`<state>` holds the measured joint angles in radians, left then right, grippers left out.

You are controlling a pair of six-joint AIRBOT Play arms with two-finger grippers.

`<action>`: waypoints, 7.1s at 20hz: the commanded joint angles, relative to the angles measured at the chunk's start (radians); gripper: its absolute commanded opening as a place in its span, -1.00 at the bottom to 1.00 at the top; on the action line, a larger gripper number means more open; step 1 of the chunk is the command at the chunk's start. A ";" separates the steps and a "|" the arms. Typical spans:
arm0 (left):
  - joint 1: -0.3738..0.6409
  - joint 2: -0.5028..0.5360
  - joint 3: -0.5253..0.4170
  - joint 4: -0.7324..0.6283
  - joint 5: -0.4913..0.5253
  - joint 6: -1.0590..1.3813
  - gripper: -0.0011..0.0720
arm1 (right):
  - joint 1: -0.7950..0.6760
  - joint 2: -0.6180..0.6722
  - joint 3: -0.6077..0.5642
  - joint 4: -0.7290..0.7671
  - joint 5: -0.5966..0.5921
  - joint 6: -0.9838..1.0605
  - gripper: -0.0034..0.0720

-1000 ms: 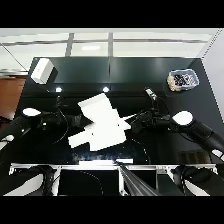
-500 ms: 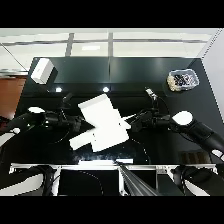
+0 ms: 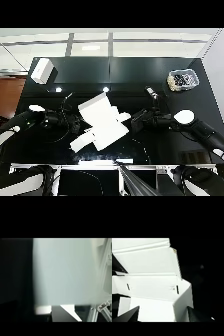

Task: Fold the box and place the chain.

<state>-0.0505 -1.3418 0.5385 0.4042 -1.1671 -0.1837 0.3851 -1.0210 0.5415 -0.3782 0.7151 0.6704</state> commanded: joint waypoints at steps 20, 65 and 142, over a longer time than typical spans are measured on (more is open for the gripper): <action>-0.317 0.069 0.056 0.175 0.306 0.468 -0.90 | -0.039 0.023 0.151 -0.428 0.184 -0.339 0.94; -0.349 0.039 0.058 0.213 0.352 0.438 -0.90 | 0.330 -0.085 -0.021 -0.423 0.047 -0.518 0.94; -0.349 0.039 0.058 0.213 0.351 0.438 -0.89 | 0.159 -0.237 0.002 -0.117 -0.026 -0.869 0.94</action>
<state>-0.3988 -1.3029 0.5957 0.6174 -0.8162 0.2546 0.5434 -1.2568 0.5430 -0.4900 0.6971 -0.2024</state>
